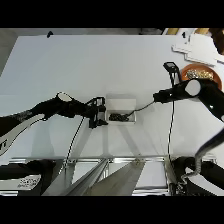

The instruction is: Fold the box and place the chain.

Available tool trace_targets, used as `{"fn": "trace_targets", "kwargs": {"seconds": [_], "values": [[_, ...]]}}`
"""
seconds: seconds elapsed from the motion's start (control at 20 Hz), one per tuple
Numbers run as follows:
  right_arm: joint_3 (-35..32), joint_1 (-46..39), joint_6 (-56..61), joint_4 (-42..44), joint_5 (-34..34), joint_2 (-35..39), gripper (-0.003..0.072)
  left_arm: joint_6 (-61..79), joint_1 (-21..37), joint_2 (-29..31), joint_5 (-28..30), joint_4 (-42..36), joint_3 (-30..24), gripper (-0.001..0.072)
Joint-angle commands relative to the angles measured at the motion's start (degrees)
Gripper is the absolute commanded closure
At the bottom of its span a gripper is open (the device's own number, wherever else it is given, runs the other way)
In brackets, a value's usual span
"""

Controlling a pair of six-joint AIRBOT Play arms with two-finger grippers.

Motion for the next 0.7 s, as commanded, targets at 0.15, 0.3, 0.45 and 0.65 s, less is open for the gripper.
{"fn": "trace_targets", "kwargs": {"seconds": [0.15, 0.3, 0.45, 0.65], "values": [[0.0, 10.6, -1.6, 9.5, 4.0, 16.7, 0.0672, 0.0, 0.0, 0.0, 0.0, 0.0, 0.0, 0.0559], [0.0, 16.3, -1.6, 14.1, 3.5, 18.8, 0.0671, 0.0, 0.0, 0.0, 0.0, 0.0, 0.0, 0.0559], [0.0, 20.5, -1.6, 17.1, 1.2, 18.7, 0.0671, 0.0, 0.0, 0.0, 0.0, 0.0, 0.0, 0.0559], [0.0, 24.2, -1.5, 18.7, -3.2, 18.5, 0.0671, 0.0, 0.0, 0.0, 0.0, 0.0, 0.0, 0.0559]]}}
